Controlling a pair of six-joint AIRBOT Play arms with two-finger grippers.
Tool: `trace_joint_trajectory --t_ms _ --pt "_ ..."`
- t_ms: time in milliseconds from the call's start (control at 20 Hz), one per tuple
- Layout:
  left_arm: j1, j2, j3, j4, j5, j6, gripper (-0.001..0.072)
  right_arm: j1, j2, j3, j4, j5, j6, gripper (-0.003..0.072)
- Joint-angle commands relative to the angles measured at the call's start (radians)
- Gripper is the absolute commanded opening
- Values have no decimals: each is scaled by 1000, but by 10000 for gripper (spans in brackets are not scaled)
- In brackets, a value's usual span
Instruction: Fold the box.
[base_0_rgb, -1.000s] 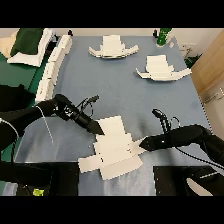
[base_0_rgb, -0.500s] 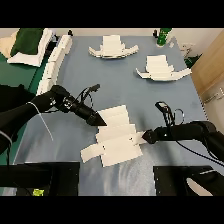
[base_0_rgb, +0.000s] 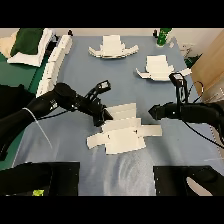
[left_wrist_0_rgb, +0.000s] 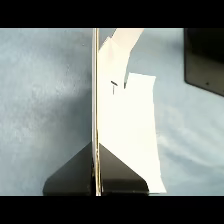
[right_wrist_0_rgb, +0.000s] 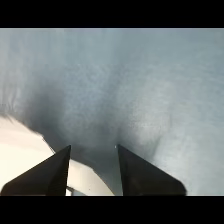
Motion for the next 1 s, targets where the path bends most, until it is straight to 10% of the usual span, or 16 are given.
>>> trace_joint_trajectory --t_ms 0,100,700,950 --pt "-114 79 -58 45 248 26 7 -1 -1 38 -41 -42 71 436" --pt "-158 138 -119 45 310 78 8 -1 -1 34 -40 -80 75 285" --pt "-257 159 -234 43 372 96 14 0 -1 31 -24 -81 75 280" --pt "-257 156 -235 45 253 0 14 0 -2 31 9 -85 75 280"
